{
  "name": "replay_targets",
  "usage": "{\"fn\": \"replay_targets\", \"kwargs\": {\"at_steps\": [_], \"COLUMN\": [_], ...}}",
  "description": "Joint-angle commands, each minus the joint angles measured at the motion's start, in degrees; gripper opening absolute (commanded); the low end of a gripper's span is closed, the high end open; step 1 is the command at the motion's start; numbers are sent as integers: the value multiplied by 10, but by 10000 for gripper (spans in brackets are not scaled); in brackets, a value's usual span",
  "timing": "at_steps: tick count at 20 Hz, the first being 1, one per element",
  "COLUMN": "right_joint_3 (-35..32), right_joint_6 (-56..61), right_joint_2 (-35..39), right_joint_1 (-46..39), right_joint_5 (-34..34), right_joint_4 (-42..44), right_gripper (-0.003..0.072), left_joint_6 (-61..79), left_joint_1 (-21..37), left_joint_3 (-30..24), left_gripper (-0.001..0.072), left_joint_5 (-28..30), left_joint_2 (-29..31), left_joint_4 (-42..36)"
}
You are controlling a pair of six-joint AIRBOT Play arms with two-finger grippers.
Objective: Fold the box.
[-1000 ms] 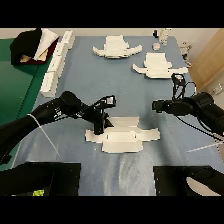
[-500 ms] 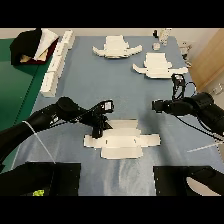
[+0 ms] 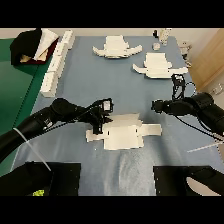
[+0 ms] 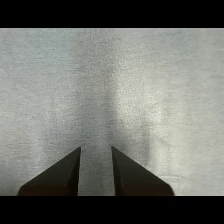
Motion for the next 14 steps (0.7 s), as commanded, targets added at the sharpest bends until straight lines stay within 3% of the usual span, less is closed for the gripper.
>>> {"fn": "replay_targets", "kwargs": {"at_steps": [1, 8, 14], "right_joint_3": [0, 0, 0], "right_joint_6": [0, 0, 0], "right_joint_2": [0, 0, 0], "right_joint_1": [0, 0, 0], "right_joint_5": [3, 6, 6], "right_joint_4": [1, 3, 7], "right_gripper": [291, 291, 291], "left_joint_6": [39, 40, 33], "left_joint_1": [-38, -128, -130], "left_joint_3": [-34, -101, -103], "left_gripper": [11, 12, 14], "left_joint_5": [86, 230, 230], "left_joint_2": [42, 46, 45], "left_joint_4": [2, 2, 2]}}
